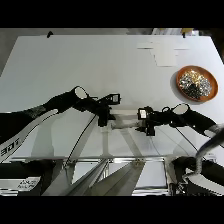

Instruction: Fold the box and place the chain.

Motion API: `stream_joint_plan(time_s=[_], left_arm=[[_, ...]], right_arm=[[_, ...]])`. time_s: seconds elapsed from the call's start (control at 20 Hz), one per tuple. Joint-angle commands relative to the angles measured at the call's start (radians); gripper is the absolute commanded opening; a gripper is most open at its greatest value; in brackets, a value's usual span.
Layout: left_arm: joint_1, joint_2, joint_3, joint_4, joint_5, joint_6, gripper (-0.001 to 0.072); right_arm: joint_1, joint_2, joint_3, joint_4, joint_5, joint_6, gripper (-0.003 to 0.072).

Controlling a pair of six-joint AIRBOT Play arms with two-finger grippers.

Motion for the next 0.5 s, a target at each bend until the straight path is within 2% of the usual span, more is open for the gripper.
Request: stream_joint_plan(time_s=[0.0, 0.2, 0.25, 0.35, 0.4, 0.45], left_arm=[[0.0, 0.0, 0.0, 0.0, 0.0, 0.0, 0.0009], [0.0, 0.002, 0.0, 0.0, 0.0, 0.0, 0.0015], [0.0, 0.004, 0.0, 0.0, 0.0, 0.0, 0.0069], [0.002, 0.02, 0.0, 0.0, 0.0, 0.0, 0.0428], [0.003, 0.033, 0.0, 0.001, 0.0, 0.0, 0.0558], [0.005, 0.045, 0.0, 0.008, 0.0, 0.0, 0.062]], right_arm=[[0.001, 0.0, 0.001, 0.0, -0.003, 0.0, 0.0271], [0.001, 0.0, 0.001, 0.0, -0.003, 0.0, 0.0271], [0.001, 0.0, 0.001, 0.0, -0.003, 0.0, 0.0271], [0.001, 0.0, 0.001, 0.0, -0.003, 0.0, 0.0271], [0.001, 0.0, 0.001, 0.0, -0.003, 0.0, 0.0271], [0.001, 0.0, 0.001, 0.0, -0.003, 0.0, 0.0271]])
